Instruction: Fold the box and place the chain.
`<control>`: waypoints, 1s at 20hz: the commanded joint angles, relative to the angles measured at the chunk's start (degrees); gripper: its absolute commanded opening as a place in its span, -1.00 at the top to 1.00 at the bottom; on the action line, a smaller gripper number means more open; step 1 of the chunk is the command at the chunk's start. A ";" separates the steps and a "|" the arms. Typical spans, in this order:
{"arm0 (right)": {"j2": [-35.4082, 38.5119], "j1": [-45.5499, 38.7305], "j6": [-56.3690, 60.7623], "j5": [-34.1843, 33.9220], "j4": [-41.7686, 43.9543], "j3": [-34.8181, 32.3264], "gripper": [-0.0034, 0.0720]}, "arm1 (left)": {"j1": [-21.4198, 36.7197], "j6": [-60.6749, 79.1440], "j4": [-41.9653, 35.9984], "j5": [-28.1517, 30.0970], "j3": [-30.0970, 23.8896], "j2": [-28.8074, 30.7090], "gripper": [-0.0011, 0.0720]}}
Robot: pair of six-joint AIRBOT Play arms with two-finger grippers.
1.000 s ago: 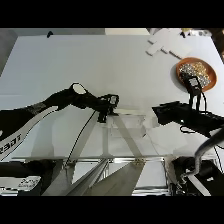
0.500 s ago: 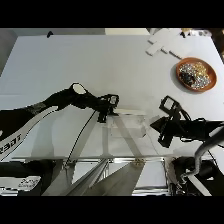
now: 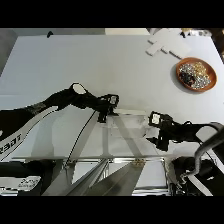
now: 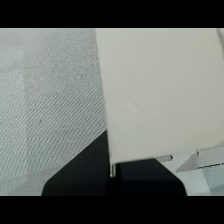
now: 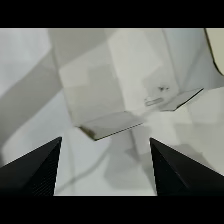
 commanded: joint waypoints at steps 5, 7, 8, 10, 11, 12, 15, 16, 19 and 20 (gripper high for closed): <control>4.96 12.90 -14.21 -21.64 -0.15 -10.73 -0.93 | 0.04 0.00 0.02 -0.04 0.00 0.00 0.94; 3.85 14.40 -13.35 -22.29 -0.15 -11.47 -0.94 | 0.04 0.00 0.02 -0.02 0.00 0.00 0.94; 3.48 14.97 -13.29 -21.99 -0.15 -11.52 -0.94 | 0.04 0.02 0.02 -0.04 0.00 0.00 0.94; 3.39 15.67 -13.33 -22.75 -0.15 -11.58 -0.94 | 0.04 0.00 0.02 -0.04 -0.02 0.00 0.94; 3.17 15.65 -13.33 -23.28 -0.17 -11.61 -0.94 | 0.04 0.00 0.02 -0.04 -0.02 0.00 0.94; 2.45 15.65 -13.33 -23.93 -0.76 -11.63 -0.94 | 0.04 0.02 0.02 -0.04 0.00 0.00 0.94; -2.86 15.65 -13.31 -29.86 -4.50 -11.63 -0.94 | 0.04 0.00 0.02 -0.04 -0.02 0.00 0.94; -4.07 15.65 -13.29 -32.89 -4.35 -11.58 -0.94 | 0.04 0.00 0.02 -0.04 -0.02 0.00 0.94; -4.31 14.25 -13.33 -34.64 -1.16 -10.43 -0.94 | 0.04 0.00 0.02 -0.04 -0.02 0.00 0.94; -4.31 13.07 -13.31 -34.07 -0.50 -9.86 -0.94 | 0.04 0.00 0.02 -0.04 0.00 0.00 0.94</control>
